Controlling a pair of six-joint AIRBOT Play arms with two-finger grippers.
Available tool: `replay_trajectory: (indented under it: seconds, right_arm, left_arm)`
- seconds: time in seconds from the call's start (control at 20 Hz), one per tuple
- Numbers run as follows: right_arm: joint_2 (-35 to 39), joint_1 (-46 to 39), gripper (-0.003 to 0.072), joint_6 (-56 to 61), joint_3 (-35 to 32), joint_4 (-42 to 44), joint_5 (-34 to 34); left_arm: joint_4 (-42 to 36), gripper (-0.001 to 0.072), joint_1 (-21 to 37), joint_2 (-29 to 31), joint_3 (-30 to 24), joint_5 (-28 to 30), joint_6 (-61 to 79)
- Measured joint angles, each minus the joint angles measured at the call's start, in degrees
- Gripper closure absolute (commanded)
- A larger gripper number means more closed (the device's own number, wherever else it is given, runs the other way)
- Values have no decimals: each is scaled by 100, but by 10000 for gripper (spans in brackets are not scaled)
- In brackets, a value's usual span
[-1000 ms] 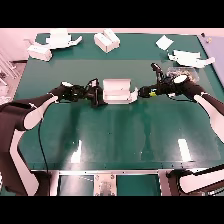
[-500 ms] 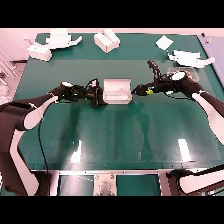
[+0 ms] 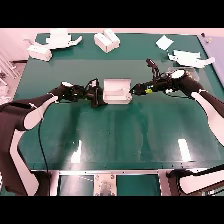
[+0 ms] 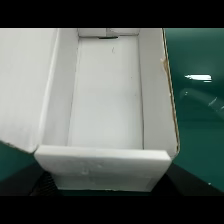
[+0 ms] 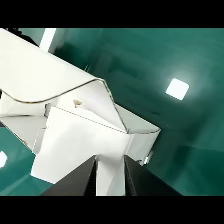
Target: Fold the box and place the chain.
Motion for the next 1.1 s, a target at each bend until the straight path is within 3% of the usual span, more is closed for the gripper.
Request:
replay_trajectory:
  seconds: [0.25,0.5,1.1]
  right_arm:
    - [0,103,371,33,4,-46,11]
    - [-2,127,340,133,4,-208,52]
    - [-2,306,340,356,4,-540,-35]
  left_arm:
    - [4,242,2,0,0,-22,-2]
    - [9,241,7,0,0,-61,2]
    - [11,241,7,0,0,-98,4]
